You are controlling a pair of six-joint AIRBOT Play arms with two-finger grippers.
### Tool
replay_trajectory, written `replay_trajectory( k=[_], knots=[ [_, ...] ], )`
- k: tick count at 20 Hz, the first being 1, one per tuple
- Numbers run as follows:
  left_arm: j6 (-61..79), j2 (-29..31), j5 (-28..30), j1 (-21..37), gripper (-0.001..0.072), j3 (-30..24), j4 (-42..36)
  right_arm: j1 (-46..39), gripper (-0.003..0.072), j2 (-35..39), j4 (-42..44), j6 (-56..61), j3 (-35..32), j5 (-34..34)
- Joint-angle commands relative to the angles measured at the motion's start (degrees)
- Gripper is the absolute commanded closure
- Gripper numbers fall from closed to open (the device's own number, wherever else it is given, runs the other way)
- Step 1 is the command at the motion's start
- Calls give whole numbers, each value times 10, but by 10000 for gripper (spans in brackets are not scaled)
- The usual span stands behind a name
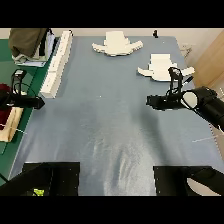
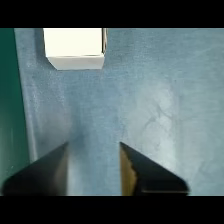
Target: Fold the box.
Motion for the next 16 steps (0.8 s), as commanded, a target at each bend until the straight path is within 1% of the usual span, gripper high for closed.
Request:
replay_trajectory(
  k=[1, 2, 4, 7, 9, 11, 13, 16],
  knots=[
    [-89, 65, -94, -51, 693, 41, 22, 0, 662, -31, 46, -64, 38, 32],
    [-115, 66, -100, -93, 693, 68, 23, 0, 670, -56, 55, -83, 66, 48],
    [-153, 47, -104, -184, 693, 125, 23, 2, 683, -113, 64, -108, 133, 69],
    [-213, -38, -105, -313, 693, 218, 23, 19, 683, -201, 69, -126, 237, 89],
    [-232, -103, -99, -377, 693, 257, 24, 35, 684, -243, 76, -127, 283, 101],
    [-252, -154, -86, -419, 693, 278, 23, 52, 684, -274, 77, -127, 315, 112],
    [-270, -190, -84, -439, 693, 289, 23, 68, 683, -284, 83, -127, 320, 101],
    [-270, -209, -84, -446, 693, 289, 22, 79, 683, -284, 90, -127, 320, 106]
  ],
)
